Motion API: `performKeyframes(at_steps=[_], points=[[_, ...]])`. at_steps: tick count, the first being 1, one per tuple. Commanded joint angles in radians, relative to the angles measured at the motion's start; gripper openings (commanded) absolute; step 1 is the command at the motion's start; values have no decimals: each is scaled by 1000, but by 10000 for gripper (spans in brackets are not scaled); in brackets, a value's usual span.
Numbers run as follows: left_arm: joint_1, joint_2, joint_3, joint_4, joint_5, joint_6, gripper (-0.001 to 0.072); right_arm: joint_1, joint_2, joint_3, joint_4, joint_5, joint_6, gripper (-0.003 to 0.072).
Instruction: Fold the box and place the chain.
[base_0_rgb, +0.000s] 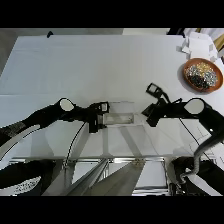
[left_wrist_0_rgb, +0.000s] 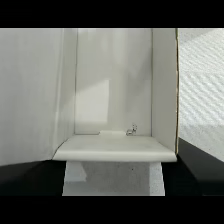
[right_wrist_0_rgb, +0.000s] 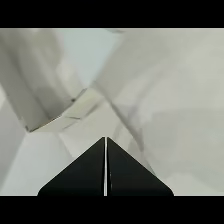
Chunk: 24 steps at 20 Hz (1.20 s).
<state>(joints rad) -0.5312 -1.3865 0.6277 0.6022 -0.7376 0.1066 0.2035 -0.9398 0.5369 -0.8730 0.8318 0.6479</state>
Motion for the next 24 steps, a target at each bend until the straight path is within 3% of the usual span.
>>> performKeyframes(at_steps=[1, 4, 6, 14, 19, 24], points=[[0, 0, 0, 0, 0, 0, 8, -98, 103, 0, -72, 7, 434, 16], [0, 0, 0, 0, 0, 0, 8, -169, 97, 0, -243, 24, 622, 16], [0, 0, 0, 0, 0, 0, 8, -178, 51, 0, -274, 43, 639, 16], [0, 0, 0, 0, 0, 0, 8, -90, -193, 0, -108, 122, 550, 16], [0, 0, 0, 0, 0, 0, 8, -37, -249, 0, -10, 119, 493, 16], [0, 0, 0, 0, 0, 0, 8, -24, -224, 0, 38, 111, 468, 26]])
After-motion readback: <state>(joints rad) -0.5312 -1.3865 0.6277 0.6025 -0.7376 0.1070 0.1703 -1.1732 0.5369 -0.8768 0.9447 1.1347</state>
